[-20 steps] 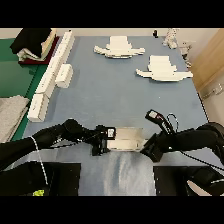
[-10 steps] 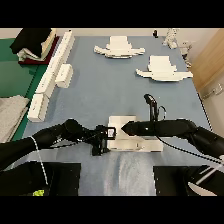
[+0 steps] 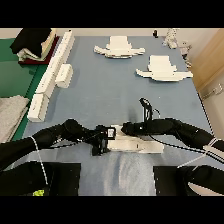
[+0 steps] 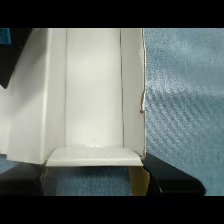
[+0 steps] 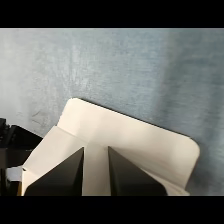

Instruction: Fold the box.

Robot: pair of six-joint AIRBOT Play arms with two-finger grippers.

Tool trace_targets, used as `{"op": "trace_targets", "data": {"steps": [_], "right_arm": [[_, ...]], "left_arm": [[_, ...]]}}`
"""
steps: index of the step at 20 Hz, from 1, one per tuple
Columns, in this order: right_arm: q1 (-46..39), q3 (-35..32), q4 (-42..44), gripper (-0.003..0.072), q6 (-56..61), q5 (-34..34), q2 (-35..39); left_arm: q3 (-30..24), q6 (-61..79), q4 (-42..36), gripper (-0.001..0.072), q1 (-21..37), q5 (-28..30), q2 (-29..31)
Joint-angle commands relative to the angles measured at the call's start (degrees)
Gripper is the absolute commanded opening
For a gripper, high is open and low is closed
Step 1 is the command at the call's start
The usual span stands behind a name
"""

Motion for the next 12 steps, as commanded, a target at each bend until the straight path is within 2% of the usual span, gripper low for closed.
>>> {"op": "trace_targets", "data": {"steps": [1, 4, 6, 9, 12], "right_arm": [[0.0, 0.0, -0.5, 0.0236, 0.0, 0.2, 0.3], [-0.2, 0.3, -3.8, 0.0237, 0.0, -0.3, 5.4], [-0.1, 1.1, -7.4, 0.0237, 0.0, -3.5, 10.2], [-0.1, 2.1, -14.3, 0.0237, -0.2, -11.3, 17.9], [0.2, 2.1, -16.3, 0.0237, -8.5, -22.7, 24.7]], "left_arm": [[0.0, 0.0, 0.0, 0.0599, 0.0, 0.0, 0.0], [0.0, 0.0, 0.0, 0.0599, 0.0, 0.0, 0.0], [0.0, 0.0, 0.0, 0.0599, 0.0, 0.0, 0.0], [0.0, 0.0, 0.0, 0.0599, 0.0, 0.0, 0.0], [0.0, 0.0, 0.0, 0.0599, 0.0, 0.0, 0.0]]}}
